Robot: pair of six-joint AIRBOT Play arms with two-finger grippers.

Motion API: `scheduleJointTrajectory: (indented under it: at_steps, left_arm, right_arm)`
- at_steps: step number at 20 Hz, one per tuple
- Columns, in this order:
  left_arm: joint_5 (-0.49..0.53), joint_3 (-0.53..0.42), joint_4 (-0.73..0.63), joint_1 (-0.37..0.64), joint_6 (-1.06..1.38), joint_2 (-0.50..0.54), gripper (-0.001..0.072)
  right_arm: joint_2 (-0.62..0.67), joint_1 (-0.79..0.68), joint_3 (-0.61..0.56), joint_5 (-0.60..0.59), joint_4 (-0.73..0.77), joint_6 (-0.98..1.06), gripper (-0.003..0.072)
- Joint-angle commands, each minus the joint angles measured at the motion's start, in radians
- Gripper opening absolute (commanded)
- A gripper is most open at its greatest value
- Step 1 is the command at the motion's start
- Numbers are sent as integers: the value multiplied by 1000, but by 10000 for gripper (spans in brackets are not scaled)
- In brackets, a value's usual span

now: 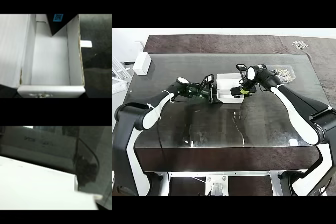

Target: Fold the box and place the chain.

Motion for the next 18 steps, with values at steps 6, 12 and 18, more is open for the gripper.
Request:
scheduleJointTrajectory:
  at_steps: [6, 12, 18]
  left_arm:
    - [-2, 0, 6, 1, -1, 0, 484]
    - [-3, 0, 6, 1, -1, 0, 484]
    - [-2, 0, 6, 1, -1, 0, 484]
  right_arm:
    - [86, -35, 1, -6, -54, 3, 519]
    - [146, -107, 1, -39, -208, 1, 517]
    - [148, -298, -1, -321, -249, -134, 366]
